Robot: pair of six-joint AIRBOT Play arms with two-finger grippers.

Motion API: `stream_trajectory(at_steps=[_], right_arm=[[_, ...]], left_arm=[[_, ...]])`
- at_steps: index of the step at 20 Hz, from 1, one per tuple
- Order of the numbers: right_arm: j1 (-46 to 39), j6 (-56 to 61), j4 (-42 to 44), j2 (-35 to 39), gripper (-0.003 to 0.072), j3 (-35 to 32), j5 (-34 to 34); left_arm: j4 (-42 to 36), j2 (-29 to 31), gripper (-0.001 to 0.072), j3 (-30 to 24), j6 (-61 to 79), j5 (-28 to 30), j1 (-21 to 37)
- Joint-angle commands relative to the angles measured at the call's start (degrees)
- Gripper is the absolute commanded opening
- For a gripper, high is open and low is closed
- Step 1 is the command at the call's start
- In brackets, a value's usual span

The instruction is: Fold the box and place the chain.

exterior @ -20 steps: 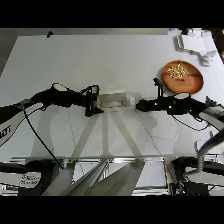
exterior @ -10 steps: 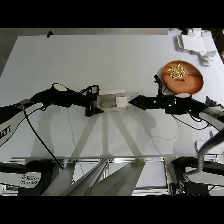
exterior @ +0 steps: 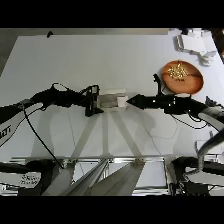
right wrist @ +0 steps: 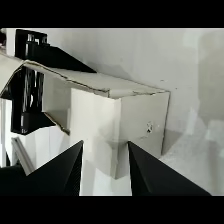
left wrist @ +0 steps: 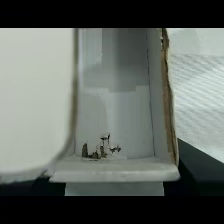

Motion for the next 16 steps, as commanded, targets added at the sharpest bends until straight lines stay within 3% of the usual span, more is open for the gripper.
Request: stream_trajectory(at_steps=[1,8,13,15,16], right_arm=[[2.4,-3.0,0.2,0.0,0.0329,0.0,-1.6],[6.5,-2.2,-2.9,0.4,0.0328,0.0,-16.3],[6.8,-0.8,-2.9,2.1,0.0331,0.2,-17.9],[7.4,-0.8,-5.0,3.1,0.0443,0.7,-18.0],[7.9,-0.3,-8.9,3.5,0.0445,1.4,-18.0]], left_arm=[[0.0,0.0,0.0159,0.0,0.0,0.0,0.0],[0.0,0.0,0.0159,0.0,0.0,0.0,0.0],[0.0,0.0,0.0159,0.0,0.0,0.0,0.0],[0.0,0.0,0.0159,0.0,0.0,0.0,0.0],[0.0,0.0,0.0159,0.0,0.0,0.0,0.0]])
